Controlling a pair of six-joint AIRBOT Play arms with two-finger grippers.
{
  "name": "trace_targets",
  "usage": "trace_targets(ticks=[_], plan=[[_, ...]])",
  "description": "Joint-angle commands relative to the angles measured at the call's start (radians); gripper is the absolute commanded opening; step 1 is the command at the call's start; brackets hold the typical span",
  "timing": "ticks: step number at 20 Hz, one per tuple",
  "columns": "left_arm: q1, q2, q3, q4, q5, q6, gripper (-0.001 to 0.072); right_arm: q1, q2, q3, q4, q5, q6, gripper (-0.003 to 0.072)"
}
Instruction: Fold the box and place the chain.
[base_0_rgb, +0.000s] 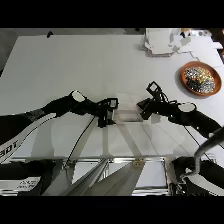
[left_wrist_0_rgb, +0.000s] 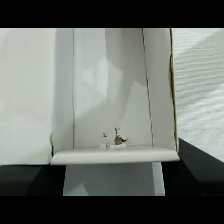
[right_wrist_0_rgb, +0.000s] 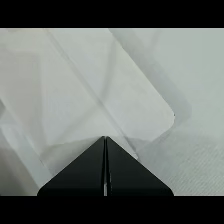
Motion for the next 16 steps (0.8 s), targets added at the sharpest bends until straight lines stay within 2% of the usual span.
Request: trace_targets(ticks=[1, 3, 7, 9, 11, 14, 15, 16], plan=[[0.0, 0.0, 0.0, 0.003, 0.001, 0.002, 0.0253, 0.001, 0.0, 0.0, -0.001, 0.067, 0.011, 0.0018], [0.0, 0.0, 0.0, 0.003, 0.001, 0.002, 0.0253, 0.001, 0.037, 0.0, -0.007, 0.101, 0.011, 0.0018], [0.0, 0.0, 0.0, 0.003, 0.001, 0.002, 0.0252, 0.0, 0.206, 0.0, -0.107, 0.138, 0.011, 0.0018], [0.0, 0.0, 0.0, 0.003, 0.001, 0.002, 0.0253, 0.0, 0.307, 0.0, -0.266, 0.156, 0.01, 0.0017], [0.0, 0.0, 0.0, 0.003, 0.001, 0.002, 0.0253, 0.0, 0.382, 0.0, -0.519, 0.213, 0.011, 0.0016], [0.0, 0.0, 0.0, 0.003, 0.001, 0.002, 0.0253, 0.0, 0.389, -0.001, -0.84, 0.373, 0.066, 0.0019], [0.0, 0.0, 0.0, 0.004, 0.001, 0.002, 0.0253, 0.0, 0.377, -0.004, -0.906, 0.414, 0.098, 0.007], [0.0, 0.0, 0.0, 0.004, 0.001, 0.002, 0.0253, 0.0, 0.361, -0.008, -0.939, 0.433, 0.104, 0.0182]])
